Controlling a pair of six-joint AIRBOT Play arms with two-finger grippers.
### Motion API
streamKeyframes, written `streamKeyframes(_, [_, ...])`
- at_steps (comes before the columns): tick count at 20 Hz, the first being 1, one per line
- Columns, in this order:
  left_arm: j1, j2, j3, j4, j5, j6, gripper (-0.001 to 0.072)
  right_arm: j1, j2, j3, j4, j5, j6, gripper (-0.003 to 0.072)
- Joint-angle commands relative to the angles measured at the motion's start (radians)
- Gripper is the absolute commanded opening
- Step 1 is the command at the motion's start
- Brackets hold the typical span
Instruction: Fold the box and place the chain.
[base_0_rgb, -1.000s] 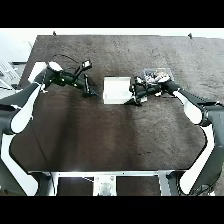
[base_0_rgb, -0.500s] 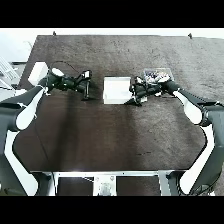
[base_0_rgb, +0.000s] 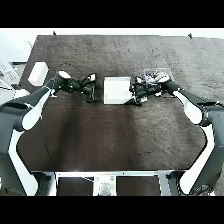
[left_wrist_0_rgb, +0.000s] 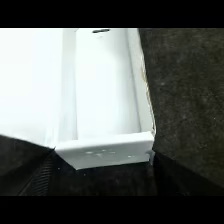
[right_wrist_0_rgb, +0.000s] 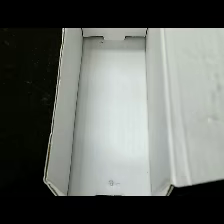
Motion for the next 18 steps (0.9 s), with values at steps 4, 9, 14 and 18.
streamKeyframes(4, [-0.006, -0.013, 0.002, -0.018, 0.008, 0.002, 0.072, 0.001, 0.0, 0.0, 0.001, 0.0, 0.0, 0.0583])
streamKeyframes(9, [-0.018, -0.036, 0.001, -0.038, 0.013, 0.001, 0.072, 0.001, 0.0, 0.0, 0.001, 0.0, 0.0, 0.0583])
streamKeyframes(14, [-0.029, -0.055, 0.001, -0.058, 0.033, 0.002, 0.072, 0.001, 0.0, 0.0, 0.001, 0.0, 0.0, 0.0583])
streamKeyframes(18, [-0.044, -0.066, 0.002, -0.07, 0.06, 0.002, 0.072, 0.001, 0.0, 0.0, 0.001, 0.0, 0.0, 0.0583])
